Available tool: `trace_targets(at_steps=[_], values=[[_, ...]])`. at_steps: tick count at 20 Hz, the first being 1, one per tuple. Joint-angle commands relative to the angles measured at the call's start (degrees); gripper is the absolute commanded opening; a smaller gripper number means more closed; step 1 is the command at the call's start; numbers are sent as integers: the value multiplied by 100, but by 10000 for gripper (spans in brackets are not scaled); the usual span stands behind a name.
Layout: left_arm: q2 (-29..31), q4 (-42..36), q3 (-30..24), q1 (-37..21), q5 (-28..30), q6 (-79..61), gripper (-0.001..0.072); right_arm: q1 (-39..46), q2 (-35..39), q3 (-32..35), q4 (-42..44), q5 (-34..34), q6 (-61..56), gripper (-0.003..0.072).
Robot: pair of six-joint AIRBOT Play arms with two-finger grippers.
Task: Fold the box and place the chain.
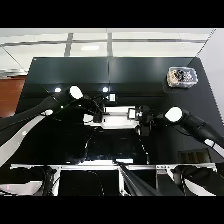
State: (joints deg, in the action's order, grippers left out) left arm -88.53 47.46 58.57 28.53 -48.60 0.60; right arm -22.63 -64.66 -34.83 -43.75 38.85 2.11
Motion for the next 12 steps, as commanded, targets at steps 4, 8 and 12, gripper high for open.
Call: trace_targets(at_steps=[4, 8, 12], values=[[-2, -20, -2, 2, -11, -13, 26, 284, 111, -94, 28, 31, 127, 696], [-28, -46, -2, 2, -9, 138, 27, 363, 87, -94, 330, -37, 260, 696], [-39, -149, -2, 2, 2, 131, 26, 490, 57, -94, 1005, -52, 807, 696]])
